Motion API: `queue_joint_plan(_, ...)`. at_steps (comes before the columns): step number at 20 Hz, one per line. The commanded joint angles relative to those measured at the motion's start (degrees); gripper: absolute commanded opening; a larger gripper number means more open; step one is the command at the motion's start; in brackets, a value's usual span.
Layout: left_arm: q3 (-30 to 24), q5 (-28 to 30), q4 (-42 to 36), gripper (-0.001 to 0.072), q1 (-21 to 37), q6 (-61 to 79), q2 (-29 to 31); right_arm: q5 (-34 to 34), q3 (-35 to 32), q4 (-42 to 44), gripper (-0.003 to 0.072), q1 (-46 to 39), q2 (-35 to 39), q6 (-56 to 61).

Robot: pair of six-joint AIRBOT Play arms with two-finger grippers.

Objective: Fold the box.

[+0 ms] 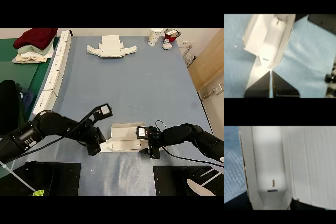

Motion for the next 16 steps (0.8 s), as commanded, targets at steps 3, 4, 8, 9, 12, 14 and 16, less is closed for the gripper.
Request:
queue_joint_plan(3, -8.76, 7.08, -2.56, 0.0704, 2.43, 23.91, 1.79, 0.02, 0.0, 0.02, 0.0509, 0.02, 0.04, 0.02)
queue_joint_plan(4, -9.81, 9.35, -3.65, 0.0704, 2.25, 27.3, 1.66, 0.02, 0.0, 0.02, 0.0509, 0.02, 0.04, 0.02)
queue_joint_plan(8, -11.45, 12.35, -7.69, 0.0704, 2.21, 34.84, -1.75, 0.02, 0.0, 0.02, 0.0509, 0.02, 0.04, 0.02)
queue_joint_plan(9, -11.45, 13.4, -9.66, 0.0703, 2.21, 36.94, -3.19, 0.02, 0.0, 0.02, 0.0509, 0.0, 0.04, 0.02)
queue_joint_plan(12, -11.43, 16.9, -17.11, 0.0703, 2.21, 43.52, -6.95, 0.02, 0.0, 0.02, 0.0509, 0.02, 0.04, 0.02)
queue_joint_plan(14, -11.43, 16.55, -21.44, 0.0518, 2.19, 46.97, -8.59, 0.02, 0.0, 0.02, 0.0509, 0.02, 0.04, 0.02)
queue_joint_plan(16, -11.45, 16.15, -22.49, 0.0347, 1.4, 49.81, -9.46, 0.02, 0.0, 0.02, 0.0509, 0.02, 0.04, 0.02)
